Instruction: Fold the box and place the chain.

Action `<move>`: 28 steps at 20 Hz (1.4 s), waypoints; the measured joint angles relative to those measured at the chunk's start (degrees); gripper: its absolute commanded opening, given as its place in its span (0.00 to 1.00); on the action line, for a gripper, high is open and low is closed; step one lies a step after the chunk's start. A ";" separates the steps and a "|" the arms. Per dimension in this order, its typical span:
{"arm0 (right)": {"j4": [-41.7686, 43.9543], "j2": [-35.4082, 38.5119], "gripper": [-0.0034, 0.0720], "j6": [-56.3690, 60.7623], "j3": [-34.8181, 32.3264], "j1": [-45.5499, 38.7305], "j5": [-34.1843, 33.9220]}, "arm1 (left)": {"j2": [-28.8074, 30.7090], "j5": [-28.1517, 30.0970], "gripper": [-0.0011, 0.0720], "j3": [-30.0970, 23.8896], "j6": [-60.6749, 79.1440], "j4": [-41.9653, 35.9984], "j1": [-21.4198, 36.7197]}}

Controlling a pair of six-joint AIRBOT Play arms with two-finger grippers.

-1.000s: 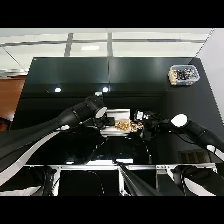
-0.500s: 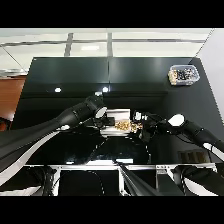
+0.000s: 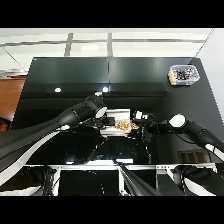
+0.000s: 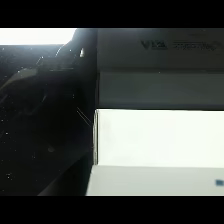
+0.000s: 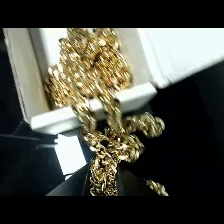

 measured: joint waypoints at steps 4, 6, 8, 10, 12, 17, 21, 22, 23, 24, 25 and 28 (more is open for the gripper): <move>-5.20 6.60 0.06 16.35 4.61 -0.44 4.59 | 0.00 -0.09 0.06 -0.02 -0.07 -0.04 0.00; -7.67 10.05 0.06 22.84 8.59 -1.36 10.05 | 0.00 -0.11 0.06 0.00 -0.04 -0.04 0.00; -8.79 13.03 0.06 28.24 13.64 -2.34 16.20 | 0.00 -0.11 0.06 -0.02 -0.02 -0.13 0.00; -8.98 15.06 0.06 31.89 19.58 -2.99 22.38 | 0.00 -0.15 0.06 -0.02 0.00 -0.22 0.00; -7.76 16.17 0.06 34.75 25.73 -3.30 27.41 | 0.00 -0.20 0.06 -0.02 0.02 -0.46 0.00; -2.01 16.61 0.06 39.58 33.62 -3.28 32.13 | 0.00 -0.20 0.06 -0.02 0.07 -1.05 0.00; 0.92 13.75 0.06 42.64 32.85 -0.92 32.81 | 0.00 -0.17 0.06 -0.02 0.07 -1.25 0.00; 1.20 12.72 0.06 42.91 31.89 -0.28 32.63 | 0.00 -0.17 0.06 -0.02 0.07 -1.25 0.00; 1.27 11.56 0.07 43.28 30.58 0.28 32.24 | 0.00 -0.17 0.06 0.00 0.07 -1.27 0.00; 1.62 10.25 0.07 43.36 29.00 0.76 31.32 | 0.00 -0.17 0.06 -0.02 0.09 -1.27 0.00; 1.70 8.94 0.07 43.54 27.36 1.22 30.10 | 0.00 -0.17 0.06 -0.02 0.07 -1.27 0.00; 1.18 4.55 0.46 43.69 22.60 2.60 25.99 | 0.00 -0.15 0.06 -0.02 0.07 -1.27 0.00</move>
